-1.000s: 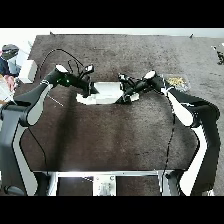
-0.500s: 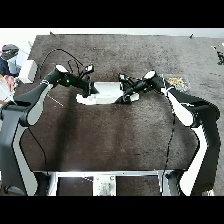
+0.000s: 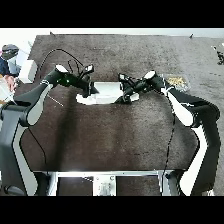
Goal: Fold the box and place the chain.
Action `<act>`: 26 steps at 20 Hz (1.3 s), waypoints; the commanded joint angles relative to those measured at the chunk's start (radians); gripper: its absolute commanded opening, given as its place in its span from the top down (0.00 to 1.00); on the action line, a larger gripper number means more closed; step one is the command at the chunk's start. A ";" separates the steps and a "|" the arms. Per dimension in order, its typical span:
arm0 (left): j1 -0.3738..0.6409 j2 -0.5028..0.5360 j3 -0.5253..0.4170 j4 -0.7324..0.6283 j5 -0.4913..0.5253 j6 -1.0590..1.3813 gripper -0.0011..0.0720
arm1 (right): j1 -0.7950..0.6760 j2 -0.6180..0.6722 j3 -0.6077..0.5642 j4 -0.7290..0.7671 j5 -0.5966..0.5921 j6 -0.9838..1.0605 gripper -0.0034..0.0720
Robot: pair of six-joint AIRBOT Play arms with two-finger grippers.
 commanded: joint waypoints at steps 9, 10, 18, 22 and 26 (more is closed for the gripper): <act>0.001 0.001 0.001 -0.031 -0.027 -0.006 0.73 | 0.000 -0.001 0.000 0.001 -0.002 0.000 0.30; 0.004 0.003 0.001 -0.047 -0.027 -0.006 0.47 | 0.000 -0.001 0.000 0.001 -0.002 0.001 0.30; 0.129 0.077 0.067 -0.066 -0.285 -0.086 0.51 | 0.000 -0.001 0.000 0.001 -0.002 0.000 0.30; 0.155 0.079 0.072 -0.127 -0.379 -0.120 0.51 | 0.000 -0.001 0.000 0.001 -0.002 0.001 0.30; 0.098 0.076 0.072 -0.126 -0.323 -0.156 0.96 | 0.000 -0.001 0.000 0.001 -0.002 0.001 0.30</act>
